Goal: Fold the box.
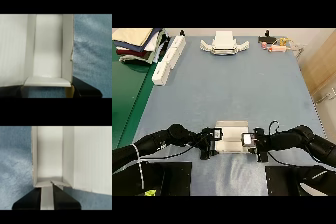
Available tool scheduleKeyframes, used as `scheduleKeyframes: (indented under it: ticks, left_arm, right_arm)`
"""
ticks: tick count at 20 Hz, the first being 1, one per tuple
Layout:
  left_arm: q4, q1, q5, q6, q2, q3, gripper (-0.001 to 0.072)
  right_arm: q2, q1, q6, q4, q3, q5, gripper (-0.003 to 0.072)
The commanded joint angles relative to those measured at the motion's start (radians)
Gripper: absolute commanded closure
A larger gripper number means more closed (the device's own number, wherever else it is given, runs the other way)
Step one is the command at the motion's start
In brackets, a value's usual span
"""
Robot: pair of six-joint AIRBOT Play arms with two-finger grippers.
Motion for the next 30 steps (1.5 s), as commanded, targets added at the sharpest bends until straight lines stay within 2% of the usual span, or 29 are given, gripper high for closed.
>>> scheduleKeyframes:
  ticks: [1,3,4,6,8,11,12,13,14,15,17,21,24,25,27,30]
  left_arm:
    - [0.000,0.000,0.000,0.000,0.000,0.001,0.0286]
    - [0.000,0.000,0.000,0.000,0.000,0.001,0.0286]
    - [0.000,0.000,0.000,0.000,0.000,0.001,0.0286]
    - [0.000,0.000,0.000,0.000,0.000,0.001,0.0285]
    - [0.000,0.000,0.000,0.000,0.000,0.001,0.0286]
    - [0.000,0.000,0.000,0.000,0.000,0.001,0.0285]
    - [0.000,0.000,0.000,0.000,0.000,0.001,0.0285]
    - [0.000,0.000,0.000,0.000,0.000,0.001,0.0285]
    - [0.000,0.000,0.000,0.000,0.000,0.001,0.0286]
    - [0.000,0.000,0.000,0.000,0.000,0.001,0.0285]
    - [0.000,0.000,0.000,0.000,0.000,0.001,0.0286]
    - [0.000,0.000,0.000,0.000,0.000,0.001,0.0286]
    - [0.000,0.000,0.000,0.000,0.000,0.001,0.0286]
    - [0.000,0.000,0.000,0.000,0.000,0.001,0.0286]
    - [0.000,0.000,0.000,0.000,0.000,0.001,0.0286]
    - [0.000,0.000,0.000,0.000,0.000,0.001,0.0286]
  right_arm:
    - [-0.007,0.054,-0.011,0.011,0.000,0.105,0.0482]
    - [-0.007,0.058,-0.011,0.010,0.000,0.158,0.0479]
    - [-0.007,0.058,-0.011,0.011,0.000,0.164,0.0394]
    - [-0.007,0.058,0.009,0.015,0.000,0.162,0.0101]
    - [-0.007,0.058,0.011,0.015,0.000,0.152,0.0033]
    - [-0.006,0.058,0.024,0.014,0.000,0.140,0.0034]
    - [-0.006,0.058,0.050,0.004,0.000,0.140,0.0043]
    - [-0.005,0.058,0.089,-0.017,0.000,0.138,0.0105]
    - [-0.002,0.058,0.160,-0.062,0.006,0.114,0.0342]
    - [0.002,0.054,0.261,-0.127,0.018,0.072,0.0484]
    - [0.004,0.054,0.593,-0.301,0.053,-0.027,0.0684]
    - [0.021,0.053,1.065,-0.608,0.153,-0.248,0.0683]
    - [0.067,0.031,1.619,-0.935,0.178,-0.395,0.0683]
    - [0.069,0.003,1.744,-0.971,0.176,-0.456,0.0683]
    - [0.053,-0.072,1.786,-0.877,0.161,-0.486,0.0683]
    - [-0.006,-0.148,1.764,-0.596,0.098,-0.396,0.0683]
